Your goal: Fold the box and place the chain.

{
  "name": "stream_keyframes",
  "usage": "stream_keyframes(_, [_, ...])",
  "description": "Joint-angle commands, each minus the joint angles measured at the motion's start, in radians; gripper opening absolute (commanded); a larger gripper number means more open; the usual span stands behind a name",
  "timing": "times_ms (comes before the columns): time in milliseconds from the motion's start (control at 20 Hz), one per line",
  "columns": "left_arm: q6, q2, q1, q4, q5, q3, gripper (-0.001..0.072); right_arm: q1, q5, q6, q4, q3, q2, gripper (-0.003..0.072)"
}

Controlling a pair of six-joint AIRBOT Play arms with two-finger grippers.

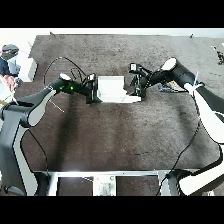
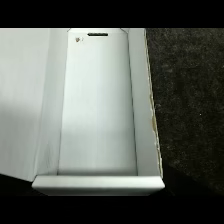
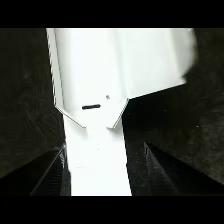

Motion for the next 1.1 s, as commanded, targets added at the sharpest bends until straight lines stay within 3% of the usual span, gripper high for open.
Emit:
stream_keyframes(0, [0.000,-0.001,0.000,0.000,0.000,0.000,0.0485,0.004,-0.056,-0.114,0.083,-0.019,-0.045,0.0545])
stream_keyframes(350, [0.000,-0.001,0.000,-0.001,0.000,0.000,0.0485,0.036,-0.124,-0.155,0.105,-0.047,-0.081,0.0542])
stream_keyframes(400, [0.000,-0.001,0.000,-0.001,0.000,0.001,0.0485,0.036,-0.138,-0.155,0.105,-0.052,-0.081,0.0512])
stream_keyframes(450, [0.000,0.000,0.000,-0.001,0.000,0.001,0.0485,0.036,-0.137,-0.154,0.106,-0.052,-0.081,0.0418])
stream_keyframes(550, [0.000,-0.001,0.000,-0.001,0.000,0.000,0.0485,0.039,-0.121,-0.155,0.132,-0.052,-0.081,0.0395])
stream_keyframes(600, [0.000,-0.001,0.000,-0.001,0.000,0.001,0.0485,0.042,-0.107,-0.155,0.140,-0.052,-0.081,0.0308])
stream_keyframes(650, [0.000,-0.001,0.000,-0.001,0.000,0.000,0.0485,0.047,-0.096,-0.155,0.146,-0.052,-0.081,0.0274])
stream_keyframes(1050, [0.000,-0.001,0.000,-0.001,0.000,0.000,0.0485,0.089,-0.145,-0.162,0.151,-0.052,-0.085,0.0275])
